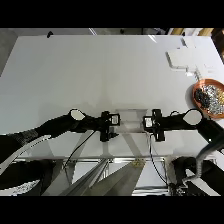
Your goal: Fold the box and place the chain.
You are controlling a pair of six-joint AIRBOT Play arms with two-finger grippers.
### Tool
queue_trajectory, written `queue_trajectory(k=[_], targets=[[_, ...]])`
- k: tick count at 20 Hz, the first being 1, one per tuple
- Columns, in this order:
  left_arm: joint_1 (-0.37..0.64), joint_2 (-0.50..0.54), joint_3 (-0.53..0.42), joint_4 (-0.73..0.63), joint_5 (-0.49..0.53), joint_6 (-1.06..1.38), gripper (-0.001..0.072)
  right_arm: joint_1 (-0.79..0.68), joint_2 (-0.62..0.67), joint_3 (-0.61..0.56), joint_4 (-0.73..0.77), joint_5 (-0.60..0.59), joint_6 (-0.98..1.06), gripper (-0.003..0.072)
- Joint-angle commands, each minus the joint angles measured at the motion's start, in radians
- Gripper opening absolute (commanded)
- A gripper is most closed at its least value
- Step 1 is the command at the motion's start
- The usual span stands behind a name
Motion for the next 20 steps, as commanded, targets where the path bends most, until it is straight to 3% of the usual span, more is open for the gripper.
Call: queue_trajectory(k=[1, 4, 6, 7, 11, 15, 16, 17, 18, 19, 20], targets=[[-0.001, 0.000, 0.000, -0.001, -0.002, 0.000, 0.0345, 0.001, -0.040, -0.006, 0.128, -0.002, -0.017, 0.0176], [-0.001, 0.000, 0.000, -0.001, -0.002, 0.000, 0.0345, 0.001, -0.084, -0.008, 0.154, -0.001, -0.016, 0.0220], [-0.001, 0.000, 0.000, -0.001, -0.002, 0.000, 0.0345, 0.001, -0.094, -0.008, 0.154, -0.001, -0.005, 0.0381], [-0.001, 0.000, 0.000, -0.001, -0.002, 0.000, 0.0345, 0.001, -0.091, -0.008, 0.154, 0.003, -0.005, 0.0420], [-0.001, 0.000, 0.000, -0.001, -0.002, 0.000, 0.0345, 0.001, -0.013, -0.008, 0.069, 0.014, 0.128, 0.0403], [-0.001, 0.000, 0.000, -0.001, -0.002, 0.000, 0.0345, 0.001, 0.196, -0.008, -0.123, 0.022, 0.453, 0.0392], [-0.001, 0.000, 0.000, -0.001, -0.002, 0.000, 0.0345, 0.001, 0.264, -0.008, -0.143, 0.021, 0.523, 0.0382], [-0.001, 0.000, 0.000, -0.001, -0.001, 0.000, 0.0345, -0.002, 0.329, -0.008, -0.160, 0.022, 0.578, 0.0271], [-0.001, 0.000, 0.000, -0.001, -0.001, 0.000, 0.0345, -0.016, 0.381, -0.008, -0.168, 0.024, 0.619, 0.0108], [-0.001, 0.000, 0.000, -0.001, -0.001, 0.000, 0.0345, -0.051, 0.425, -0.008, -0.169, 0.019, 0.664, 0.0023], [-0.001, 0.000, 0.000, -0.001, -0.001, 0.000, 0.0345, -0.106, 0.446, -0.008, -0.166, 0.005, 0.751, 0.0023]])
